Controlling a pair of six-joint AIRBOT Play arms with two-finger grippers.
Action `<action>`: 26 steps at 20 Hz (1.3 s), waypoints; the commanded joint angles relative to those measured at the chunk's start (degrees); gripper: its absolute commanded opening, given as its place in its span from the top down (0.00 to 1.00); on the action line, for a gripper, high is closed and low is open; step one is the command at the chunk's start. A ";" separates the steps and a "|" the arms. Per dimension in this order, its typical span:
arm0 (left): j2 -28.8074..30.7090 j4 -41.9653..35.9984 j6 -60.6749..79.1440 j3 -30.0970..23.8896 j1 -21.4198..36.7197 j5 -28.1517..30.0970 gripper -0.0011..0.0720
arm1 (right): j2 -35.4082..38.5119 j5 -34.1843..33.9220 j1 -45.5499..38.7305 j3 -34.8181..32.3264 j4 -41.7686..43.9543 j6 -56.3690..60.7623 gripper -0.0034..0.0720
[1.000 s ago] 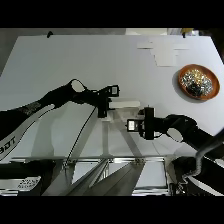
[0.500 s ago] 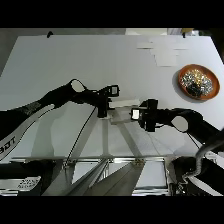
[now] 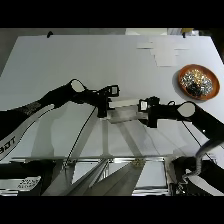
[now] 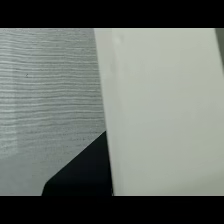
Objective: Fold the box and place the chain.
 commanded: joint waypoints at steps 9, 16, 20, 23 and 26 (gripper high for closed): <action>-0.02 0.02 0.02 -0.02 -0.04 0.04 0.97 | -10.80 10.60 -7.58 6.21 12.76 -13.84 0.03; -0.02 0.02 0.02 -0.02 -0.04 0.04 0.97 | -16.44 12.74 -7.58 7.80 12.76 -13.79 0.04; -0.02 0.02 0.02 -0.02 -0.04 0.04 0.97 | -18.53 13.55 -7.52 7.80 12.72 -13.81 0.07; -0.02 0.02 0.02 -0.02 -0.04 0.04 0.97 | -18.82 13.57 -6.47 7.78 12.79 -13.84 0.09; -0.02 0.02 0.02 -0.02 -0.04 0.02 0.97 | -18.86 13.60 -4.70 7.76 12.98 -14.82 0.11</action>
